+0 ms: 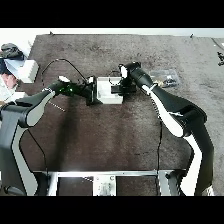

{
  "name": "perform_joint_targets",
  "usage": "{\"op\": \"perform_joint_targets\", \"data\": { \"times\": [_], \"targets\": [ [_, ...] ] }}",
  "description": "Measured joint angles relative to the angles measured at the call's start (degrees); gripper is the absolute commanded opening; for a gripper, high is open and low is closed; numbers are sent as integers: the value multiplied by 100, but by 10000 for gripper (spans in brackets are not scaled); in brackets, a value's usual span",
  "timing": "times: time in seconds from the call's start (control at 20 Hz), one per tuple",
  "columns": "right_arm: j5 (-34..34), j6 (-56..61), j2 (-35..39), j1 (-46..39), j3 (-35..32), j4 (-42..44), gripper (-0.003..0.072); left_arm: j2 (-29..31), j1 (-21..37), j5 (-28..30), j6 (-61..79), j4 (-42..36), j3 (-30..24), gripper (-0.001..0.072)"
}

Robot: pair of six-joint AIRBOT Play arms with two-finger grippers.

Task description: Fold the box and place the chain.

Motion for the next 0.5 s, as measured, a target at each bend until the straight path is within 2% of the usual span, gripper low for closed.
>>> {"op": "perform_joint_targets", "data": {
  "times": [0.25, 0.3, 0.4, 0.5],
  "targets": [
    [-46, -13, 0, 2, 0, -46, 30, 0, 2, 4, 0, 0, 0, 264],
    [-52, -13, 0, 2, 0, -52, 57, 0, 2, 7, 0, 0, 0, 264],
    [-83, -39, -2, 7, -2, -109, 264, 0, 2, 4, 4, 2, 0, 263],
    [-101, -57, 2, -9, -4, -120, 264, 0, 13, 2, 4, 4, 0, 263]
  ]
}}
